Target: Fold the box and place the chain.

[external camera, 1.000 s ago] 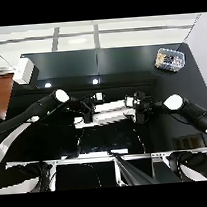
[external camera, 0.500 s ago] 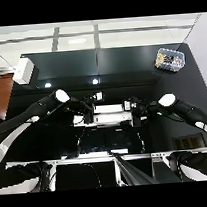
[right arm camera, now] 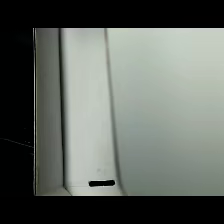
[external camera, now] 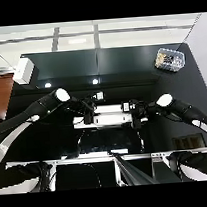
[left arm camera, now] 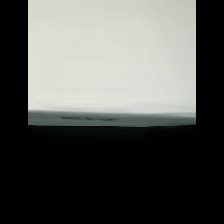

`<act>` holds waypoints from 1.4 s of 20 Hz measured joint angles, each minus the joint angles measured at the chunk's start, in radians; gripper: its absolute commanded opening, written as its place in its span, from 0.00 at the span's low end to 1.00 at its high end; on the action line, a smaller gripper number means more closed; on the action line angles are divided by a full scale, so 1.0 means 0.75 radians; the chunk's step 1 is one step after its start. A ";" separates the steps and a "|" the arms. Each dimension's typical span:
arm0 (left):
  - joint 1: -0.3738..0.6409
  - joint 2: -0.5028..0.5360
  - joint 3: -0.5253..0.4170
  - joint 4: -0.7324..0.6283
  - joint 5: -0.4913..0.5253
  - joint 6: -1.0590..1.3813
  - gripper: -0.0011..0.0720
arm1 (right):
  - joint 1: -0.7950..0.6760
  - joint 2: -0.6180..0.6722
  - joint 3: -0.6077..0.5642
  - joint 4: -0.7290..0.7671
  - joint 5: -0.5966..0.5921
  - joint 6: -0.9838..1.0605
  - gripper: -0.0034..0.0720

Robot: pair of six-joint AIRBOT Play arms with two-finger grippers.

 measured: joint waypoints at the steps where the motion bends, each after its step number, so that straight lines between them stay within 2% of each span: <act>1: 0.000 0.000 0.001 0.004 0.001 -0.001 0.05 | 0.000 -0.003 0.000 -0.011 -0.002 0.001 0.99; 8: 0.000 0.000 0.001 0.014 0.003 -0.004 0.05 | 0.000 -0.014 -0.001 -0.048 -0.019 0.020 0.99; 28: 0.001 -0.024 0.003 0.012 0.043 -0.003 0.05 | 0.002 -0.052 0.002 0.018 -0.065 0.004 0.99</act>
